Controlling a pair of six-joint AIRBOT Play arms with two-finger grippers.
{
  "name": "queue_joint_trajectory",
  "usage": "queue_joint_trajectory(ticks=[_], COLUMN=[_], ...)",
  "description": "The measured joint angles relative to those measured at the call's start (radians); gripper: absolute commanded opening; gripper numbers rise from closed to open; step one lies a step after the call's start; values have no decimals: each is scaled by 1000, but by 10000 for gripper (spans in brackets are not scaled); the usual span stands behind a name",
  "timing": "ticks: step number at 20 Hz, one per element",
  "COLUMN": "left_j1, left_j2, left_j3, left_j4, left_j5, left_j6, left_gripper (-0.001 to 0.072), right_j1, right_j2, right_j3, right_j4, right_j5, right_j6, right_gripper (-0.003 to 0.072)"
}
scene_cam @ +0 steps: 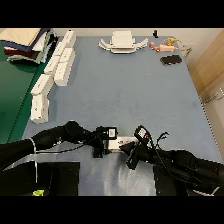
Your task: Fold the box.
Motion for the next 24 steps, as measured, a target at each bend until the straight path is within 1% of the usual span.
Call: queue_joint_trajectory(ticks=[3,9,11,15,18,20,22,24], left_j1=[0,0,0,0,1,10,40,102], left_j2=[0,0,0,0,2,9,31,70], left_j3=[0,0,0,0,0,0,0,0], left_j4=[0,-2,-5,-3,-2,1,6,14], left_j5=[0,0,0,0,3,15,44,44], left_j6=[0,-3,-5,-4,-11,-66,-132,-204], left_gripper=[487,487,487,487,487,487,487,487], right_j1=[0,-4,-29,-125,-229,-314,-397,-460], right_j2=[0,50,74,108,111,98,83,71], right_j3=[4,44,64,136,203,245,280,299], right_j4=[0,-2,-8,-65,-120,-169,-204,-226], right_j5=[-6,-85,-119,-221,-286,-347,-406,-447], right_j6=[0,0,0,0,3,35,73,95], right_gripper=[3,5,5,5,4,5,4,5])
